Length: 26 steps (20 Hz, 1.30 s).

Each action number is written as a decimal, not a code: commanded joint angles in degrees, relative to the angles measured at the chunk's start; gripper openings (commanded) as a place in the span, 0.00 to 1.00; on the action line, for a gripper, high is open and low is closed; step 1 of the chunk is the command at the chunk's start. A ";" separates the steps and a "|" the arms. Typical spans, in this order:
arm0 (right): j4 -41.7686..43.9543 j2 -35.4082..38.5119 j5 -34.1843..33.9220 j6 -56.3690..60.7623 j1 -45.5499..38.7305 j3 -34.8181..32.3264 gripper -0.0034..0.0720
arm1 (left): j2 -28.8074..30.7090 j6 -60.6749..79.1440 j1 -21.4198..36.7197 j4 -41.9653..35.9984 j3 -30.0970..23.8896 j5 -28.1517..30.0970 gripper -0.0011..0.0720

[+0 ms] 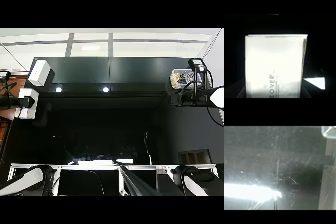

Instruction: Fold the box and place the chain.

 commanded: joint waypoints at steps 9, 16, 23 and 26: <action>0.22 -0.13 -0.52 0.28 -0.02 -0.02 0.07 | -20.94 -1.55 -0.24 -0.04 20.65 -9.01 0.39; 0.22 -0.15 -2.16 0.44 -0.02 -0.02 0.07 | -21.27 -1.79 -1.42 -0.04 20.70 -2.49 0.99; 0.15 -0.13 -4.44 0.35 -0.02 -0.02 0.07 | -8.15 -6.95 -1.16 1.51 24.00 -11.65 0.99; 0.17 -0.13 -7.74 0.35 -0.02 -0.02 0.07 | 0.02 -14.49 -1.27 1.25 23.98 -15.72 0.86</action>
